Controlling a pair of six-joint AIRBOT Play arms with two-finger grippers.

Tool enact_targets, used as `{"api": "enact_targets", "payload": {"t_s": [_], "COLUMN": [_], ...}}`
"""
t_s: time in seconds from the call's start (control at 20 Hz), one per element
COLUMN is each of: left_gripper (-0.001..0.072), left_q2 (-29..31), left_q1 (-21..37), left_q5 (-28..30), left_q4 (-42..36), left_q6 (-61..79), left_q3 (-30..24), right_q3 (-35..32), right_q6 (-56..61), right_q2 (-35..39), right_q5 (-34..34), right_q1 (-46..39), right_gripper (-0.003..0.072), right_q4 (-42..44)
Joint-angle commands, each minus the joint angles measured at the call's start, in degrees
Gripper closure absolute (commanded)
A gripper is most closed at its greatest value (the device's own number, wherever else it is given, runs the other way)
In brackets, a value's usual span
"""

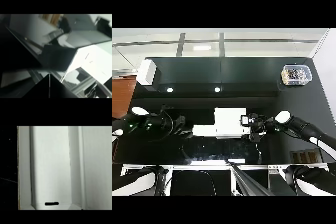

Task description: Fold the box and place the chain.

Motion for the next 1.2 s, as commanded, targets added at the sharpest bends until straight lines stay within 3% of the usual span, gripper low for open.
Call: {"api": "enact_targets", "payload": {"t_s": [0.0, 0.2, 0.55, 0.6, 0.65, 0.7, 0.75, 0.95, 1.15], "left_gripper": [0.0688, 0.0688, 0.0682, 0.0602, 0.0448, 0.0188, 0.0067, 0.0068, 0.0070], "left_q2": [-2.3, -2.3, -2.3, -2.3, -2.3, -2.3, -2.3, -2.3, -2.3], "left_q1": [-4.6, -5.7, -8.2, -8.4, -8.6, -8.8, -9.2, -13.4, -22.1], "left_q5": [-0.4, -0.7, -1.9, -1.9, -2.0, -2.2, -2.9, -4.3, 2.9], "left_q4": [-3.7, -10.1, -12.4, -12.4, -12.4, -12.4, -12.4, -12.0, -5.3], "left_q6": [4.3, 10.3, 15.7, 15.6, 15.6, 15.6, 15.6, 15.4, 5.0], "left_q3": [-0.1, 0.0, 0.9, 1.7, 2.4, 3.2, 3.9, 7.4, 11.2], "right_q3": [0.0, 0.0, 0.0, 0.0, 0.0, 0.0, 0.0, 0.0, 0.0], "right_q6": [0.0, 0.0, 0.0, 0.0, 0.0, 0.0, 0.0, 0.0, 0.0], "right_q2": [0.0, 0.0, 0.0, 0.0, 0.0, 0.0, 0.0, 0.0, 0.0], "right_q5": [0.0, 0.0, 0.0, 0.0, 0.0, 0.0, 0.0, 0.0, 0.0], "right_q1": [0.0, 0.0, 0.0, 0.0, 0.0, 0.0, 0.0, 0.0, 0.0], "right_gripper": [0.0512, 0.0511, 0.0511, 0.0512, 0.0511, 0.0512, 0.0511, 0.0511, 0.0511], "right_q4": [0.0, 0.0, 0.0, 0.0, 0.0, 0.0, 0.0, 0.0, 0.0]}}
